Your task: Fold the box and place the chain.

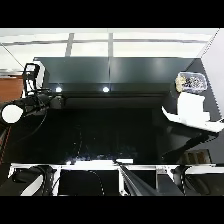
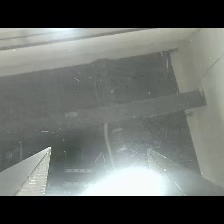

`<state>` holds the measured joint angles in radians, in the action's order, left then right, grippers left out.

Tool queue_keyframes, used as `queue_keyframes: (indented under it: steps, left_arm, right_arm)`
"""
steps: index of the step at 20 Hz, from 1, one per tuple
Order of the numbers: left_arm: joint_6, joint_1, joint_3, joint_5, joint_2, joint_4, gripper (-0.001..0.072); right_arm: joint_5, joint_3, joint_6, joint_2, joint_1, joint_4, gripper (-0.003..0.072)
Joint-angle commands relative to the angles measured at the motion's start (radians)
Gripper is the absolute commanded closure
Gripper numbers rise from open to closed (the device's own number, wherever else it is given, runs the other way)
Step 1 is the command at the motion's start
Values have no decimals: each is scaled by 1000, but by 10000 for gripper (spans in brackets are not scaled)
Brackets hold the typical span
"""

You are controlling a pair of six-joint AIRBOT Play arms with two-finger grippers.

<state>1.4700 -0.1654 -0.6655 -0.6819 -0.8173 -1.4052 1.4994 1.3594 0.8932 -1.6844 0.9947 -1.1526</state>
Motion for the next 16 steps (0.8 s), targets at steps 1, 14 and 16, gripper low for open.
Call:
queue_keyframes:
  steps: [1,14,16]
  left_arm:
    - [-1,0,-1,0,0,0,-8]
    - [0,0,29,-8,-57,146,-7]
    - [-23,0,28,-5,-126,297,-7]
  right_arm:
    - [40,-122,-10,98,-42,105,677]
    - [-719,-1058,-146,1014,-782,881,677]
    - [-845,-1125,-146,1031,-945,914,677]
